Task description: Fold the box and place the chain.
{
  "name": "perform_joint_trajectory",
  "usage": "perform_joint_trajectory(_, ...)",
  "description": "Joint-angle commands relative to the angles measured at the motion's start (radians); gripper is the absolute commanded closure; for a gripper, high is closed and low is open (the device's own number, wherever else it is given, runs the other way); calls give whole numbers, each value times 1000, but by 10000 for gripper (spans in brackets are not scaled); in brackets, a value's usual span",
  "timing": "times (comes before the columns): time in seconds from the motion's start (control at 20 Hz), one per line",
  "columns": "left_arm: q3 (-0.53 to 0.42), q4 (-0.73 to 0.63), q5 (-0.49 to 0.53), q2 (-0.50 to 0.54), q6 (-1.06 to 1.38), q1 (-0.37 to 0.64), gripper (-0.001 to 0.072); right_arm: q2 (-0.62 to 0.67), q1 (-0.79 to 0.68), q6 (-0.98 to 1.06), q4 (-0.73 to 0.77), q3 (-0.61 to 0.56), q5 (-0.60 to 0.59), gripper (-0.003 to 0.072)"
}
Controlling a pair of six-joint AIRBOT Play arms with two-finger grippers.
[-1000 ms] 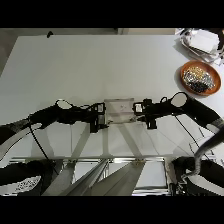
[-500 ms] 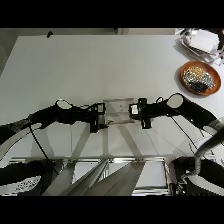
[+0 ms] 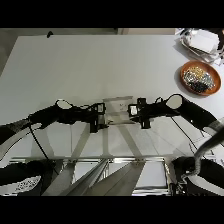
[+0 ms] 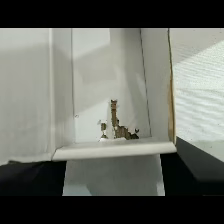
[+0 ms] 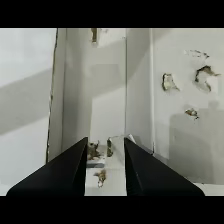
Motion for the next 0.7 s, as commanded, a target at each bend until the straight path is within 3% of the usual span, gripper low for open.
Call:
perform_joint_trajectory(0.0,0,0,1,0,0,0,501,73,-53,152,-35,0,5,465)
perform_joint_trajectory(0.1,0,0,1,0,0,0,501,137,-152,299,-67,0,52,490)
perform_joint_trajectory(0.2,0,0,1,0,0,0,501,174,-277,447,-80,0,101,663)
perform_joint_trajectory(0.4,0,0,1,0,0,0,501,168,-462,835,-199,0,109,669)
perform_joint_trajectory(0.65,0,0,1,0,0,0,501,45,-448,1006,-234,0,174,669)
